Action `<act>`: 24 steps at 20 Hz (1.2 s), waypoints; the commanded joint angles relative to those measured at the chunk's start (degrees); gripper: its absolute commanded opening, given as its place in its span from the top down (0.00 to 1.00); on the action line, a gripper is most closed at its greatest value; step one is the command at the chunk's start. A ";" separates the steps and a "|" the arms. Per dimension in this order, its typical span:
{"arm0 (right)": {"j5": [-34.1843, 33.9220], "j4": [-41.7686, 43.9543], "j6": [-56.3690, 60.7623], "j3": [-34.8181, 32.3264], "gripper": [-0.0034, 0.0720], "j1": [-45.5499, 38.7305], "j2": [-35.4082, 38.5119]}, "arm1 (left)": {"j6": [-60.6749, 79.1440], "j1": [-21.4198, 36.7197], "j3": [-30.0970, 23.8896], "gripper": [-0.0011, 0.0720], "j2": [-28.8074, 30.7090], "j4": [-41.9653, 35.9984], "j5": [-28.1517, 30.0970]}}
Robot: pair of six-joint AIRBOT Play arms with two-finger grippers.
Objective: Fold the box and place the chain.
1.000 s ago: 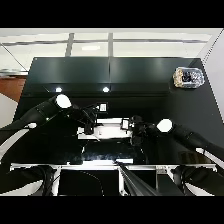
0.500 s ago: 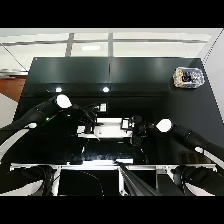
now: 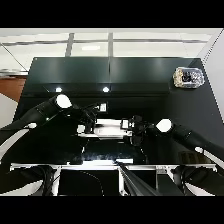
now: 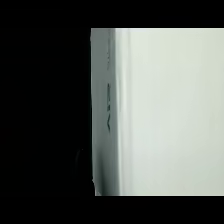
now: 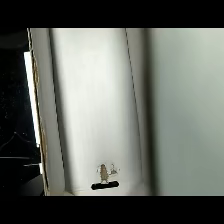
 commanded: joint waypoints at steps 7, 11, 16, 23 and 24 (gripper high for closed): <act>0.02 0.00 0.04 -0.02 0.33 0.02 -0.02 | -9.79 6.19 2.64 0.01 7.10 8.55 -7.32; 0.02 0.00 0.04 -0.02 0.33 0.02 -0.02 | -26.51 10.49 2.64 0.09 13.33 16.57 -14.21; 0.02 -0.02 0.04 -0.02 0.33 0.02 -0.02 | -37.99 14.32 0.26 0.94 14.25 9.57 -28.24; 0.04 0.00 0.04 -0.02 0.33 0.02 -0.02 | -24.96 13.90 -13.05 0.94 14.23 -28.63 -14.10; 0.02 0.00 0.04 -0.02 0.33 0.02 -0.02 | -24.22 13.40 -13.57 0.94 14.23 -29.03 -10.03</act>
